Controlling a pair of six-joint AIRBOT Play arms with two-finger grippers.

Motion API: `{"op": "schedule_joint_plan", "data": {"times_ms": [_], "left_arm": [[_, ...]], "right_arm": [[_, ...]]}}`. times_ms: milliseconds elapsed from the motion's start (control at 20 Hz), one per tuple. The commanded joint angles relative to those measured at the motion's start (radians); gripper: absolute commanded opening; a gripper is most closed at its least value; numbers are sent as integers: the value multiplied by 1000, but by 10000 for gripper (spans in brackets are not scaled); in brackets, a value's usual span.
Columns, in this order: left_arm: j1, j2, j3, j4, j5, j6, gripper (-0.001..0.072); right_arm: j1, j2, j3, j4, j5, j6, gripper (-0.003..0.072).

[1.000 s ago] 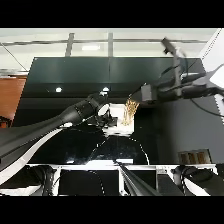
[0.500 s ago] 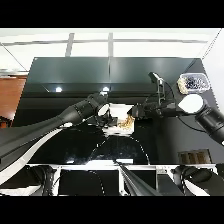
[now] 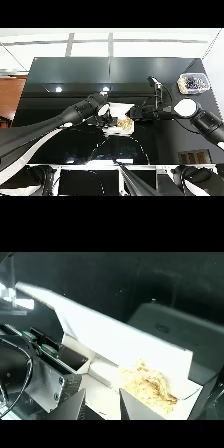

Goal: Fold the box and place the chain.

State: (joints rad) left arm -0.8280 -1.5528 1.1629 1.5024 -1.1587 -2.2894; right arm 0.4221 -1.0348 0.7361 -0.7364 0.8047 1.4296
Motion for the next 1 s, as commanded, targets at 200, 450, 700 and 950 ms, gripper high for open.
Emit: {"op": "schedule_joint_plan", "data": {"times_ms": [200, 450, 700, 950], "left_arm": [[1, -3, 0, -1, 64, 0, 26], [3, -11, 0, -1, 72, 10, 25], [3, 5, 5, -48, 76, -83, 493], [-6, 174, 19, 40, 41, 93, 514]], "right_arm": [[-218, 64, -1, -100, 174, 2, 258], [-297, 126, -1, -176, 272, -12, 257], [-296, 126, -1, -238, 299, -12, 257], [-297, 126, -1, -241, 299, -8, 257]]}}
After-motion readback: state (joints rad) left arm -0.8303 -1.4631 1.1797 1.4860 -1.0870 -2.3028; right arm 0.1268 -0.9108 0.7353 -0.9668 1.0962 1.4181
